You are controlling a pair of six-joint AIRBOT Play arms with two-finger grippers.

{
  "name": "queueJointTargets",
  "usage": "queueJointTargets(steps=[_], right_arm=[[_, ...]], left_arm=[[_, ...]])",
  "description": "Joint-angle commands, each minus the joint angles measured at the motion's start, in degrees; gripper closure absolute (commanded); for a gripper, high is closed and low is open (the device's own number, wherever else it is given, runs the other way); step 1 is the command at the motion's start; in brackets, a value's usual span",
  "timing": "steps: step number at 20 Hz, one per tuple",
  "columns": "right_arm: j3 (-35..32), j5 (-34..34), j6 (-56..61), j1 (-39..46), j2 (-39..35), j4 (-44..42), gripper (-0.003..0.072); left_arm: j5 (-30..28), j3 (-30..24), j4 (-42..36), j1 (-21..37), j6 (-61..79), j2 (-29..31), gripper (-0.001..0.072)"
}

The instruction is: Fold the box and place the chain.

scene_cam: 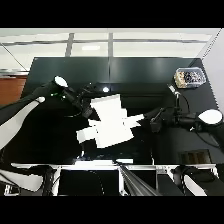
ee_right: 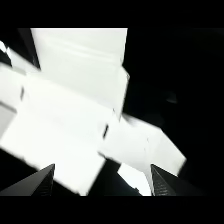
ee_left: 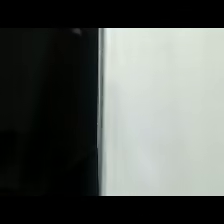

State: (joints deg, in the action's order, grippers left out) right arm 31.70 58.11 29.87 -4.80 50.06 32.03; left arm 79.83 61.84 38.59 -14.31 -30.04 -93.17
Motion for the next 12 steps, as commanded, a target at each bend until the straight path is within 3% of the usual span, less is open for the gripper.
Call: queueJointTargets(steps=[1, 3, 7, 12], right_arm=[[8.3, 5.1, -0.4, -1.6, -0.1, 14.9, 0.0007], [8.4, 2.4, -2.8, -4.2, 0.1, 15.3, 0.0007], [7.2, -1.9, -7.8, -12.4, 2.0, 21.5, 0.0008], [3.3, -6.0, -11.9, -18.6, 5.2, 26.8, 0.0007]], left_arm=[[-15.4, -7.7, -0.3, -1.5, 9.5, 9.8, 0.0685], [-24.1, -13.3, -0.5, -3.4, 20.3, 12.8, 0.0683], [-24.7, -14.6, 0.0, -6.4, 33.2, 12.5, 0.0684], [-29.0, -14.5, -0.1, -7.6, 34.8, 11.9, 0.0681]])
